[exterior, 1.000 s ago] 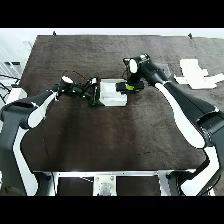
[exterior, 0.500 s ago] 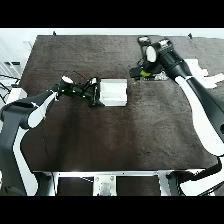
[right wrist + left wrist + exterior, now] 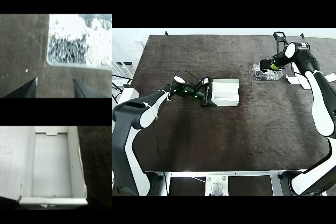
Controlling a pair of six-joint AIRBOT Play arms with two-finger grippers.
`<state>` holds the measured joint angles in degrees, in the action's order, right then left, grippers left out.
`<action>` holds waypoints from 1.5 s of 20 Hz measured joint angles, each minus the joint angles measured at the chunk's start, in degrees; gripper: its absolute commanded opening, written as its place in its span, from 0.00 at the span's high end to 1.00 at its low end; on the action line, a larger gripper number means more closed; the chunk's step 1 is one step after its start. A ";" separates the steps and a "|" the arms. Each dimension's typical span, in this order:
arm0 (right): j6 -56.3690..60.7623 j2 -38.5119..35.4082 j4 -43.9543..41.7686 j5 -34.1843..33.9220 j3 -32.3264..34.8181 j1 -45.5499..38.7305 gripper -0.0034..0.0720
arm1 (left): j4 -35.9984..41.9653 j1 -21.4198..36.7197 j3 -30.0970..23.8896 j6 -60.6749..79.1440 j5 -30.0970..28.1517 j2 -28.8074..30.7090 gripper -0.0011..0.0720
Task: Fold the box and place the chain.
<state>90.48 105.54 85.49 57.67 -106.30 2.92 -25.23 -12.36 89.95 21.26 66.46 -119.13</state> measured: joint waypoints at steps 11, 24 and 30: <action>-11.80 11.67 -7.15 -1.14 -8.26 -2.62 0.40 | 0.00 0.00 0.00 0.00 -0.31 0.00 0.43; -14.36 13.44 -9.27 0.33 -9.01 -2.78 0.94 | -0.02 0.00 0.00 0.00 -0.39 0.00 0.43; -14.40 7.06 -9.42 0.61 -9.16 -2.75 0.94 | 0.00 0.00 0.00 -0.02 -0.39 0.00 0.43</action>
<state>76.07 112.60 76.07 58.28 -115.46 0.16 -25.23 -12.36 89.95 21.23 66.06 -119.13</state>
